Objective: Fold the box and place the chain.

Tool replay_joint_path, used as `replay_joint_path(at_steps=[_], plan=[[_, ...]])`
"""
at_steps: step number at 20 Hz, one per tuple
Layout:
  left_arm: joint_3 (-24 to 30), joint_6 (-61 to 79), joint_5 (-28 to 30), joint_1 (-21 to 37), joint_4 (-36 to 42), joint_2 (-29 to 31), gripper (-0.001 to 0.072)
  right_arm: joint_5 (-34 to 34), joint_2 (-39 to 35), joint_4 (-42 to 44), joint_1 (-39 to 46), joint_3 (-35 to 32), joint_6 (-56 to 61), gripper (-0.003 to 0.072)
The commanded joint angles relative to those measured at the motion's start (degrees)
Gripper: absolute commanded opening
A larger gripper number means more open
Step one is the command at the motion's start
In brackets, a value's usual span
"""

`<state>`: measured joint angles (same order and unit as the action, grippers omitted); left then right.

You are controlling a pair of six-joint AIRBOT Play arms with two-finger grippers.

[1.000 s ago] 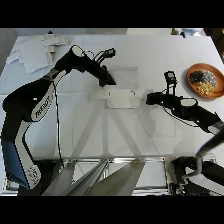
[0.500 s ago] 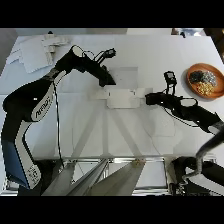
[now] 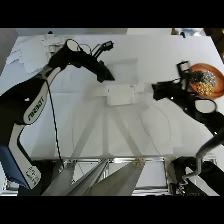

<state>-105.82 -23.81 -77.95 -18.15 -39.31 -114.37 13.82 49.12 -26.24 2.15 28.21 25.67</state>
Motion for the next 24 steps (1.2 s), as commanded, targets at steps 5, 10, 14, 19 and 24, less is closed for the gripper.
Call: replay_joint_path(at_steps=[5,10,14,19,24], plan=[[2.1,-3.2,-9.7,1.7,1.9,9.1,0.0001,-2.8,-21.9,-2.1,14.0,0.1,4.7,0.0295],[14.1,-0.6,-7.5,-2.7,2.9,13.2,-0.0001,3.3,-26.7,-4.2,26.0,0.1,5.9,0.0295],[23.6,4.2,7.4,-7.0,-1.5,18.9,0.0001,14.9,-26.7,-7.2,32.1,0.1,6.1,0.0294],[25.6,5.9,14.7,-4.5,-0.2,14.8,0.0003,20.9,-26.6,-11.6,33.7,0.0,10.8,0.0294],[25.6,16.8,18.5,-3.6,1.5,10.7,0.0009,21.9,-26.1,-13.3,33.7,0.0,13.2,0.0293]])
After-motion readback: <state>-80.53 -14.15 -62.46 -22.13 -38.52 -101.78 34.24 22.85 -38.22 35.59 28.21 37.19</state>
